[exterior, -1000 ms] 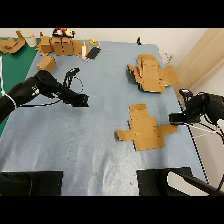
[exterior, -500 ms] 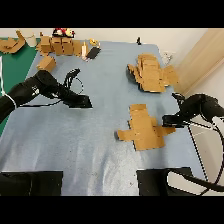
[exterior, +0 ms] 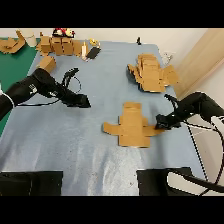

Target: Fold the box.

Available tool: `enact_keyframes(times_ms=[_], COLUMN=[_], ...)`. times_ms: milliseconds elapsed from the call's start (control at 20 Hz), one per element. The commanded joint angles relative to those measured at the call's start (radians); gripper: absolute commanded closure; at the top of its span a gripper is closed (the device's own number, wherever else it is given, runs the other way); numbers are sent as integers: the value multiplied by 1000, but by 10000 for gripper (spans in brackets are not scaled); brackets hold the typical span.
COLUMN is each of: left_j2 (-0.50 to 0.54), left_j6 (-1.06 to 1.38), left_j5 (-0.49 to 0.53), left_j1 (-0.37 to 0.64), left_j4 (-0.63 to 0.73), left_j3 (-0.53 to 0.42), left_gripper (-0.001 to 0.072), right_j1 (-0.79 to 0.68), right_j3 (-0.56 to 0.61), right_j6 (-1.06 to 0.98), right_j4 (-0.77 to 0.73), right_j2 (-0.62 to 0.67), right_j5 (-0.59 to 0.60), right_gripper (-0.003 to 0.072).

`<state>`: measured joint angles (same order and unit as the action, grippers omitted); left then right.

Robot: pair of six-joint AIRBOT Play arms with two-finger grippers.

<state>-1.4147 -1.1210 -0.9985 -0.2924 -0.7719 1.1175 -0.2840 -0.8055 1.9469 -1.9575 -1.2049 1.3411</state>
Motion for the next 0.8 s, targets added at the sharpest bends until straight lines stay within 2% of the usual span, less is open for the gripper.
enact_keyframes(times_ms=[0,150,250,350,400,450,500,750], left_j2=[0,0,0,0,0,0,0,0], left_j6=[37,40,40,40,40,40,40,41], left_j5=[-76,-122,-153,-193,-214,-230,-245,-274], left_j1=[55,114,145,164,166,165,165,165], left_j4=[56,78,78,79,79,82,90,127], left_j3=[6,6,6,5,6,6,5,5], left_gripper=[182,182,182,182,182,182,182,181], right_j1=[98,219,277,290,290,290,290,290], right_j3=[4,95,182,231,241,244,244,244], right_j6=[35,36,36,37,37,36,37,44], right_j4=[-180,-282,-280,-278,-275,-275,-275,-277], right_j2=[20,76,115,122,121,121,122,119], right_j5=[29,-90,-169,-191,-192,-189,-190,-203], right_gripper=[684,685,685,680,611,478,452,460])
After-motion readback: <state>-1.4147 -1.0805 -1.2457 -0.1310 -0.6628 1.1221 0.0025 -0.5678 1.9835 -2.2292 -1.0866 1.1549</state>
